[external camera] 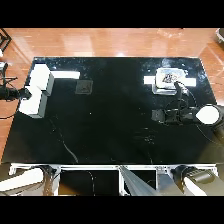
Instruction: Fold the box and place the chain.
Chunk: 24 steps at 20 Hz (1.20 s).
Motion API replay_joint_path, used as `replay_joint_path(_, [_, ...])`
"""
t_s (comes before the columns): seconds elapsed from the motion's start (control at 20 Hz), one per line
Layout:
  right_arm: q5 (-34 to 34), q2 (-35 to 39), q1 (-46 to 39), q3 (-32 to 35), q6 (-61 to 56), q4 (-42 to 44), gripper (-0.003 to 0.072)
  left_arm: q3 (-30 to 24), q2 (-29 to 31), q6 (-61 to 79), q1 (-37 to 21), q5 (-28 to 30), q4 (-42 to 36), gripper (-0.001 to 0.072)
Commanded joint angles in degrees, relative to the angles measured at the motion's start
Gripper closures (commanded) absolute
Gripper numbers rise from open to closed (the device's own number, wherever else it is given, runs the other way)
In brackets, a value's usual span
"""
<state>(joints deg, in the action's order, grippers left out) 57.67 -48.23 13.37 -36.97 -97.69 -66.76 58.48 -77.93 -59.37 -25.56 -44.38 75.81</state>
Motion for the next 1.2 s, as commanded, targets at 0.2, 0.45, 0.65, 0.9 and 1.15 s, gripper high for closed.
replay_joint_path(0.2, [-1.92,0.02,-0.20,-0.85,0.50,-1.55,0.0664,12.00,-0.52,-5.18,0.09,-14.62,-0.28,0.0073])
replay_joint_path(0.45, [12.24,0.04,-3.15,-22.10,0.59,-17.40,0.0664,33.24,-0.52,-16.24,0.09,-34.32,-7.45,0.0621])
replay_joint_path(0.65, [22.51,3.69,-3.96,-31.41,-2.60,-28.33,0.0664,36.68,3.48,-18.43,4.39,-41.81,-13.86,0.0688])
replay_joint_path(0.9, [15.89,17.42,-2.75,-17.29,-8.85,-30.67,0.0665,11.08,24.26,-20.35,21.73,-23.50,-8.00,0.0688])
replay_joint_path(1.15, [11.10,27.69,-1.33,0.15,-15.91,-35.06,0.0665,-21.05,50.80,-28.72,30.60,-7.19,2.60,0.0687])
